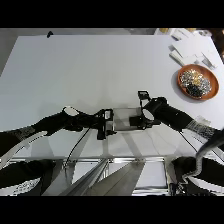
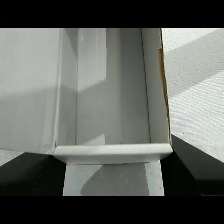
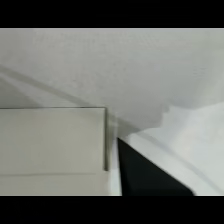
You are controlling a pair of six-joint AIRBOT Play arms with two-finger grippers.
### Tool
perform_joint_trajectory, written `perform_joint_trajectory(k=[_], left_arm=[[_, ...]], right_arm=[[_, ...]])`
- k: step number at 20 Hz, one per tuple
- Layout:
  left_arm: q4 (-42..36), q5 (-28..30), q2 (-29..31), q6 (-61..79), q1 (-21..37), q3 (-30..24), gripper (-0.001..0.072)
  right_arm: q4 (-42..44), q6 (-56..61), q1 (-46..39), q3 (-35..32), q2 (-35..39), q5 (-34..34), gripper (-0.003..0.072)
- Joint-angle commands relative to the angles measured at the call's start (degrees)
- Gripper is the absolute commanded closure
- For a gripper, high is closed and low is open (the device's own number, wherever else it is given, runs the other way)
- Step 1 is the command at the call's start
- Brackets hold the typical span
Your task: Fold the box and place the chain.
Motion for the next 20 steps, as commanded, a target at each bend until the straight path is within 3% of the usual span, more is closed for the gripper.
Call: perform_joint_trajectory(k=[1,5,9,11,14,20], left_arm=[[0.02,0.02,0.02,0.00,-0.02,0.02,0.0639],[0.02,0.04,0.02,0.02,-0.02,0.02,0.0639],[0.02,0.00,0.02,0.00,-0.02,0.02,0.0639],[0.02,0.02,0.02,0.00,-0.02,0.02,0.0639],[0.02,0.02,0.02,0.02,-0.02,0.02,0.0639],[0.02,0.02,0.02,0.00,-0.02,0.02,0.0639]], right_arm=[[0.35,-4.00,0.02,0.02,1.86,-0.39,0.0406],[-0.13,-14.71,0.00,0.24,11.15,2.25,0.0263],[-0.31,-25.00,-2.43,8.20,18.45,14.49,0.0262],[-2.34,-30.67,-8.31,14.95,18.88,15.32,0.0278],[-6.95,-37.00,-22.73,21.22,15.54,5.60,0.0311],[-4.07,-39.47,-51.32,24.63,-0.22,0.61,0.0311]])
